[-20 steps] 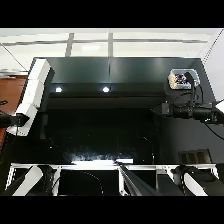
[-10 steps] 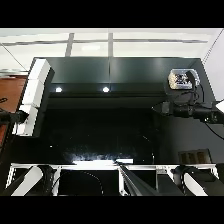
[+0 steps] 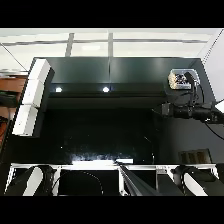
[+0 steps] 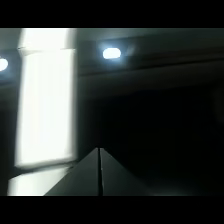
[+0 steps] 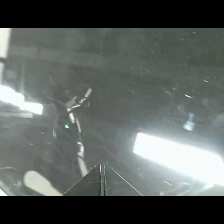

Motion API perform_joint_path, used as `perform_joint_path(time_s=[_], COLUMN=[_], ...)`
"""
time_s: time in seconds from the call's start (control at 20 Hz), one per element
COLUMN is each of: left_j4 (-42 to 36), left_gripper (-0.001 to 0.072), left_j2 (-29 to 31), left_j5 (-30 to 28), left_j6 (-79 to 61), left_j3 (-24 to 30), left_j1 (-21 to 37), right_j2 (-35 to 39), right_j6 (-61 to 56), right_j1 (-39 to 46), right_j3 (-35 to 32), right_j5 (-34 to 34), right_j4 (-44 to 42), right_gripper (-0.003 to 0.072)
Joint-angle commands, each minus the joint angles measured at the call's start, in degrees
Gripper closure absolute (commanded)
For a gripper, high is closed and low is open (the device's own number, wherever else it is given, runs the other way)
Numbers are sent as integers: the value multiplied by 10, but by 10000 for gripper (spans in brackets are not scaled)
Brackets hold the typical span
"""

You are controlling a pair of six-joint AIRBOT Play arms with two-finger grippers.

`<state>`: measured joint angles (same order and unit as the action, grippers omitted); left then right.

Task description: Fold the box and place the chain.

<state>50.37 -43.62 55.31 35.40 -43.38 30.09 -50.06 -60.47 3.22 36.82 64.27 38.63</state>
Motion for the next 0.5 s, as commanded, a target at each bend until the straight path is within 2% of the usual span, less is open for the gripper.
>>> perform_joint_path(time_s=[0.0,0.1,0.2,0.35,0.45], left_j4=[-23,43,112,141,141], left_gripper=[685,685,684,682,682], left_j2=[18,18,18,17,17], left_j5=[61,17,-59,-145,-148], left_j6=[90,198,275,322,321], left_j3=[-2,8,26,52,54], left_j1=[-155,-278,-375,-433,-433], right_j2=[1,2,2,2,2], right_j6=[-29,-129,-140,-140,-139], right_j1=[-1,-4,-8,-9,-9], right_j3=[0,0,0,0,0], right_j5=[-20,-68,-102,-118,-118], right_j4=[77,185,244,250,249], right_gripper=[648,648,648,651,650])
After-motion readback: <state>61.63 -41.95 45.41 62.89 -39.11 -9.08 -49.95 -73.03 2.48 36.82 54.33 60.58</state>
